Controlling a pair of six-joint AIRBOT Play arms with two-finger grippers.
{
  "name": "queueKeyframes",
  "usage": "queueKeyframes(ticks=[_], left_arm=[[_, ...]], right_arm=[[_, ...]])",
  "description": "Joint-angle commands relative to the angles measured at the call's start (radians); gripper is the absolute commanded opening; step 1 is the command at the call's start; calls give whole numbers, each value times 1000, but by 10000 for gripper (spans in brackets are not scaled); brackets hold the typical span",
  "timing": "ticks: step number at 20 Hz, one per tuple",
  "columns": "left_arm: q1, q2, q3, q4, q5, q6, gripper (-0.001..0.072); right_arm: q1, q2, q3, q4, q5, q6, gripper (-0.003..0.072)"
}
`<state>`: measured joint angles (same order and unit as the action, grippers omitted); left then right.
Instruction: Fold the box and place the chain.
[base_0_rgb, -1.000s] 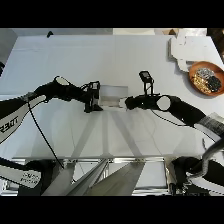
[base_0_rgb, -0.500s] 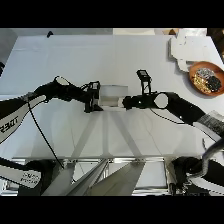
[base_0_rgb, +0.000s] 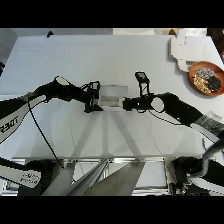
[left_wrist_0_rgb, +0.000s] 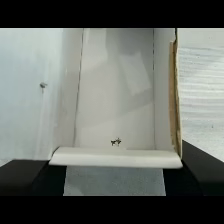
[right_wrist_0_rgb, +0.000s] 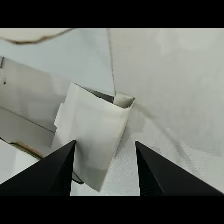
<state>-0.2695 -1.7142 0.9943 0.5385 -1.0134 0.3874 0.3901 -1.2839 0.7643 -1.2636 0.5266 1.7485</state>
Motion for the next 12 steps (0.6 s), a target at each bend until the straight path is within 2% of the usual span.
queueKeyframes(ticks=[1, 5, 9, 12], left_arm=[[0, 0, 0, 0, 0, 1, 337], [0, 0, 0, 0, 0, 1, 337], [0, 0, 0, 1, 0, 1, 337], [0, 0, 0, 1, 0, 1, 337]], right_arm=[[2, -5, 4, -111, 9, 113, 398], [2, -5, 37, -111, 39, 121, 397], [26, -38, 111, -253, 180, 247, 395], [69, -112, 183, -313, 291, 280, 395]])
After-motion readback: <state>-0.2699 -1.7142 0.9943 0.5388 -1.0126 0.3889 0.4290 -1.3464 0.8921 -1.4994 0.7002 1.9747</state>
